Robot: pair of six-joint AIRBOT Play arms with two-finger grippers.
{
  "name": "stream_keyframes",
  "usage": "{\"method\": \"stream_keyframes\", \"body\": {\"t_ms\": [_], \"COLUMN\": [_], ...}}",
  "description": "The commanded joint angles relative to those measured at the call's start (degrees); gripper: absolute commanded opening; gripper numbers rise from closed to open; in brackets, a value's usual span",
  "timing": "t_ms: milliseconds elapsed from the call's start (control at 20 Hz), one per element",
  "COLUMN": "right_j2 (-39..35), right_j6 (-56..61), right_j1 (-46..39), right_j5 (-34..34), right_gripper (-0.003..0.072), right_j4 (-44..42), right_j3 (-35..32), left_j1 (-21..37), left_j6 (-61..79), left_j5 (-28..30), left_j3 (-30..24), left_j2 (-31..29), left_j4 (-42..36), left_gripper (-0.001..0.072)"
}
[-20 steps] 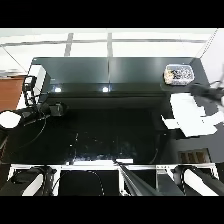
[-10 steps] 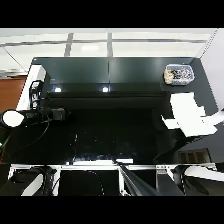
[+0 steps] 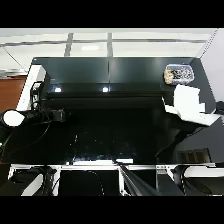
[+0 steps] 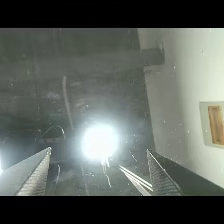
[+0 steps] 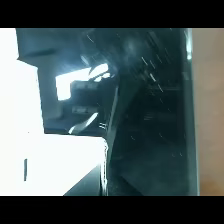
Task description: Fold the box and place the chain.
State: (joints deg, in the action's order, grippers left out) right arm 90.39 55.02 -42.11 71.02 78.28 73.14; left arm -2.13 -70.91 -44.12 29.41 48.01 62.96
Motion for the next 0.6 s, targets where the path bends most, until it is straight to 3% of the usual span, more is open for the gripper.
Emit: {"method": "stream_keyframes", "body": {"t_ms": [0,150,350,450,550], "right_j2": [-3.0,-10.5,-24.4,-30.2,-35.3], "right_j6": [-1.0,-1.0,0.3,-0.4,-3.1], "right_j1": [3.5,7.2,16.4,20.5,26.3], "right_j5": [4.5,5.4,-1.7,-7.3,-16.6], "right_gripper": [0.0018,0.0019,0.0019,0.0019,0.0019], "right_j4": [-6.1,-17.4,-21.2,-32.0,-46.0], "right_j3": [0.2,-3.5,-16.0,-24.9,-35.1], "left_j1": [0.0,0.0,0.0,0.0,-1.3], "left_j6": [0.0,0.0,0.3,3.5,4.3], "left_j5": [-1.0,-0.9,-1.2,-1.6,-0.4], "left_j3": [0.0,0.0,0.0,0.0,0.0], "left_j2": [0.0,0.0,0.0,0.0,0.0], "left_j4": [-0.3,-3.2,-5.7,-10.3,-13.2], "left_gripper": [0.0705,0.0703,0.0703,0.0702,0.0607]}}
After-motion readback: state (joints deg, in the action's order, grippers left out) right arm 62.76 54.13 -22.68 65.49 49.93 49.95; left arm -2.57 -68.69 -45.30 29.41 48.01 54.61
